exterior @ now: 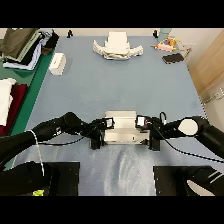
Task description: Fold the box.
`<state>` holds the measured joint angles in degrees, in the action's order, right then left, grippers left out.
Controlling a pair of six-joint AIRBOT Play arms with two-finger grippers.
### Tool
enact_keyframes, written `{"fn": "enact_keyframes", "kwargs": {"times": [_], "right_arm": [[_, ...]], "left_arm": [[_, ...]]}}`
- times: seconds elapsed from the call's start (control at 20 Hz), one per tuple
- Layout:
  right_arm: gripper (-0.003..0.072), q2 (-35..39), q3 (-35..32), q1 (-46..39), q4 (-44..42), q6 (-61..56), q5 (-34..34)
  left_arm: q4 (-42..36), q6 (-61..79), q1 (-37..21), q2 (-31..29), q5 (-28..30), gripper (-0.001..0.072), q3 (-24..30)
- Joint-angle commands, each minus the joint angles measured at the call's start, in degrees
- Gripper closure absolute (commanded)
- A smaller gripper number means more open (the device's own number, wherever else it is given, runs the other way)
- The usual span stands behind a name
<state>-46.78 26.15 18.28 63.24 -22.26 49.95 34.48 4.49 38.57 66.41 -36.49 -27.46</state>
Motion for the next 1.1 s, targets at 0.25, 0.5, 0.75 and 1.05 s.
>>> {"fn": "enact_keyframes", "kwargs": {"times": [0.25, 0.5, 0.75, 1.05], "right_arm": [[0.0539, -5.29, -0.15, 4.35, -3.56, 6.56, -5.77], [0.0549, -5.68, -0.15, 4.37, -9.18, 12.90, -7.30], [0.0159, -7.91, -0.15, 4.35, -14.71, 15.91, -6.82], [0.0185, -7.91, -0.15, 4.35, -13.53, 13.05, -6.60]], "left_arm": [[0.00, 0.02, 0.02, 0.02, 0.02, 0.0191, 0.04], [0.00, 0.02, 0.02, 0.02, 0.00, 0.0191, 0.04], [0.00, 0.02, 0.02, 0.02, 0.00, 0.0191, 0.04], [0.00, 0.02, 0.02, 0.02, 0.00, 0.0191, 0.04]]}}
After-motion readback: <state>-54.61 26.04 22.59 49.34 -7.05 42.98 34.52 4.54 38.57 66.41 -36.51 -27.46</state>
